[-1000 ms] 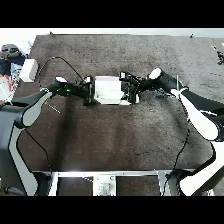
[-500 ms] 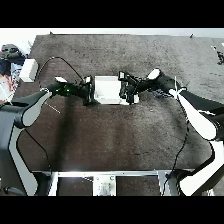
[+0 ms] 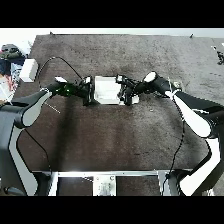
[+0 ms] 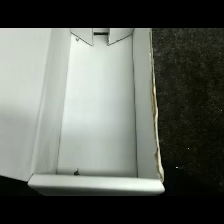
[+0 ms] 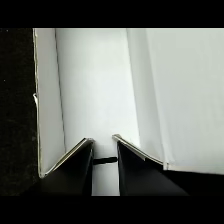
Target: Fold the box and place the chain.
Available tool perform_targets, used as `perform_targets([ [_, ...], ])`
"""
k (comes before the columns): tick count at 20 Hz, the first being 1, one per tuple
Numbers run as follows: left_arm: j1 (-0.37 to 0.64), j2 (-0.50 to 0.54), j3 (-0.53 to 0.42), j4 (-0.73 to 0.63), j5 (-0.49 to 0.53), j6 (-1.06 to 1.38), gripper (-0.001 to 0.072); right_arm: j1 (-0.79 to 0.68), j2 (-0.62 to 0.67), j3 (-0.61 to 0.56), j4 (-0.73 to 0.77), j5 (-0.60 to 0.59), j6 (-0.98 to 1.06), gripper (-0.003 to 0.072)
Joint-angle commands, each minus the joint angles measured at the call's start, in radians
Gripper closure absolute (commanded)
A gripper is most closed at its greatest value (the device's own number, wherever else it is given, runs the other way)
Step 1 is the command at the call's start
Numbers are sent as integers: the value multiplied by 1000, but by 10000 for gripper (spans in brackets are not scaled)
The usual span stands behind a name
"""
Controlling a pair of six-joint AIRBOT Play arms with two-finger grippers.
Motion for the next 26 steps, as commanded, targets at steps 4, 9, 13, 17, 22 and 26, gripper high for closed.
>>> perform_targets([
  [4,-1,0,0,-1,0,0,308,2,-4,2,49,20,-117,509],
  [9,-1,0,0,-1,0,0,308,2,-5,2,63,23,-133,468],
  [13,-1,0,0,-1,0,0,308,0,-5,2,57,23,-132,6],
  [17,-1,0,0,-1,0,0,307,-3,-4,2,43,23,-128,121],
  [22,-1,0,0,-1,0,0,308,-43,0,2,28,32,58,592],
  [26,-1,0,0,-1,0,0,308,-88,34,3,-78,125,288,593],
])
